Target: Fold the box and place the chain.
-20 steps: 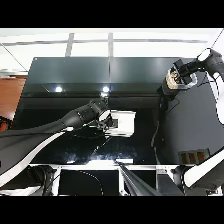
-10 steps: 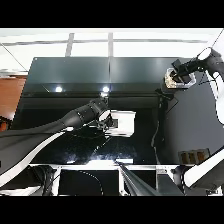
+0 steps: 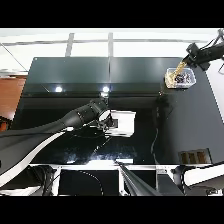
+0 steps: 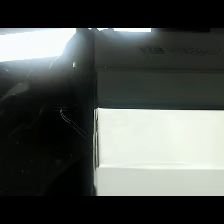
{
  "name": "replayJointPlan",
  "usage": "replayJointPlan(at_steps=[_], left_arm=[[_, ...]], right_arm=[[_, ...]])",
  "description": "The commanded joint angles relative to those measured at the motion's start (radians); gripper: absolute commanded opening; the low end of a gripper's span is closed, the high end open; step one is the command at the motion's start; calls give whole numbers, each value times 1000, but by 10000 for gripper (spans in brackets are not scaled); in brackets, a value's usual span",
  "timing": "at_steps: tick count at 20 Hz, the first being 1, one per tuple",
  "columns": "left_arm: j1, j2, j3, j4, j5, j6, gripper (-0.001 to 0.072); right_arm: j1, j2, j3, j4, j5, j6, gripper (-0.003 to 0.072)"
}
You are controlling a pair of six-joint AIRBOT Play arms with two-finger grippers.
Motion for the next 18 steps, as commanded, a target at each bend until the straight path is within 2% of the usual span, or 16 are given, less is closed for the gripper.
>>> replayJointPlan(at_steps=[1,5,7,11,14,18], left_arm=[[0,0,1,0,-1,0,30],[0,0,1,4,-35,0,30],[0,0,1,3,-34,0,30],[0,0,1,3,-33,0,30],[0,0,1,3,-32,0,30],[0,0,1,3,-33,0,30]], right_arm=[[-6,119,1,55,9,-128,43],[-10,271,1,61,55,-206,44],[-29,345,1,143,56,-226,44],[-22,483,-23,171,203,-288,44],[28,602,-159,171,283,-330,44],[161,777,-409,171,302,-353,44]])
